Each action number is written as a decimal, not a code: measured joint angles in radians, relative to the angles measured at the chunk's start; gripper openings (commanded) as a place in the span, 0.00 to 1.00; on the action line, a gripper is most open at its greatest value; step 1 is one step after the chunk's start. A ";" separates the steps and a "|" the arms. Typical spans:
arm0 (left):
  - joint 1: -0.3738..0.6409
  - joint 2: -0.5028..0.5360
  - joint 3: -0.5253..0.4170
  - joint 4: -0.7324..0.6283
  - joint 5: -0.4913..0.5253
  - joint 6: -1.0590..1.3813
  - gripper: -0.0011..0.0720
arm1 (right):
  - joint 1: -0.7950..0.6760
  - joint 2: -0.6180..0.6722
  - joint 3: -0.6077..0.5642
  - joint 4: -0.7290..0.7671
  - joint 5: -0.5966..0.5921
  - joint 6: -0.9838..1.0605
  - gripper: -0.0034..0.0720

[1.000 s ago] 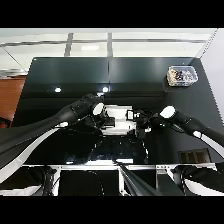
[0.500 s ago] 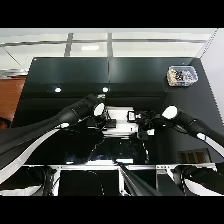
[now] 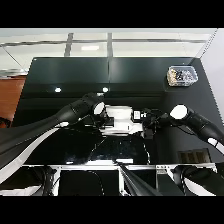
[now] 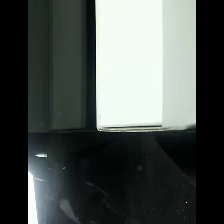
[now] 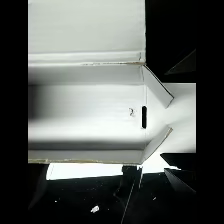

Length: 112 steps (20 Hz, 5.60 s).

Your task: Fold the box and place the chain.

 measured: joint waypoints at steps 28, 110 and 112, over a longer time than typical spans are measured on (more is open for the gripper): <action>0.000 -0.010 0.005 -0.003 -0.016 0.001 0.05 | 0.082 -0.100 0.000 0.231 -0.083 -0.034 0.51; 0.001 -0.010 0.005 -0.006 -0.012 -0.001 0.06 | 0.153 -0.114 0.201 -0.245 0.077 1.767 0.46; 0.001 -0.010 0.005 -0.006 -0.013 0.000 0.06 | 0.192 -0.141 0.244 -0.309 0.094 1.843 0.46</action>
